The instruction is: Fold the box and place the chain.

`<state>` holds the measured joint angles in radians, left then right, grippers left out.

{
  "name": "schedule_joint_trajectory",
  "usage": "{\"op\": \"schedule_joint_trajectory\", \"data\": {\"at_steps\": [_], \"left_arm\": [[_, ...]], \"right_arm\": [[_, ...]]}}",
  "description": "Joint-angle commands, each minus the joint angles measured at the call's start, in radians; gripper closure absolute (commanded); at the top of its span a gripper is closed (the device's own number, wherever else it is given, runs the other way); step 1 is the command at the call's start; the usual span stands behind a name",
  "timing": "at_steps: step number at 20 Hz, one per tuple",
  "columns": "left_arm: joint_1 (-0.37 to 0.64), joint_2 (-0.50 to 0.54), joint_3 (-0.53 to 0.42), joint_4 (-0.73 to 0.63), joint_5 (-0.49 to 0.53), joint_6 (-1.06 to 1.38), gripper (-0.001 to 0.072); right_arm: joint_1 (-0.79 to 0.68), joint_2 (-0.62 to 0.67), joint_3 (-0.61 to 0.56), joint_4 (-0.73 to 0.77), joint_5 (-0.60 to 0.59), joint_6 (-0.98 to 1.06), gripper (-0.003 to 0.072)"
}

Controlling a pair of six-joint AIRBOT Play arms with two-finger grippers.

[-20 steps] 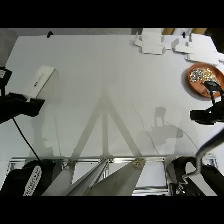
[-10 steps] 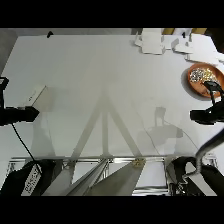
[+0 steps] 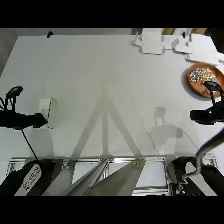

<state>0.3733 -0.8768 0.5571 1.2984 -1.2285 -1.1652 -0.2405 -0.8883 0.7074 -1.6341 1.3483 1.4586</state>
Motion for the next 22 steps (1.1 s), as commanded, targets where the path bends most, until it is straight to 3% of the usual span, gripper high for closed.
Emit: {"op": "schedule_joint_trajectory", "data": {"at_steps": [1,5,14,22], "left_arm": [[0.001,-0.030,0.000,0.002,-0.058,-0.026,0.0013],[-0.001,0.002,0.000,-0.015,-0.095,-0.055,0.0014],[-0.055,0.340,0.000,-0.028,-0.183,-0.077,0.0017],[-0.063,0.488,0.000,-0.029,-0.236,-0.118,0.0017]], "right_arm": [[-0.001,0.001,0.001,0.000,0.000,0.000,0.0667],[0.000,0.001,0.001,0.000,-0.001,0.000,0.0667],[0.000,0.001,0.001,0.000,-0.001,0.000,0.0667],[0.000,0.001,0.001,0.000,-0.001,0.000,0.0667]]}}
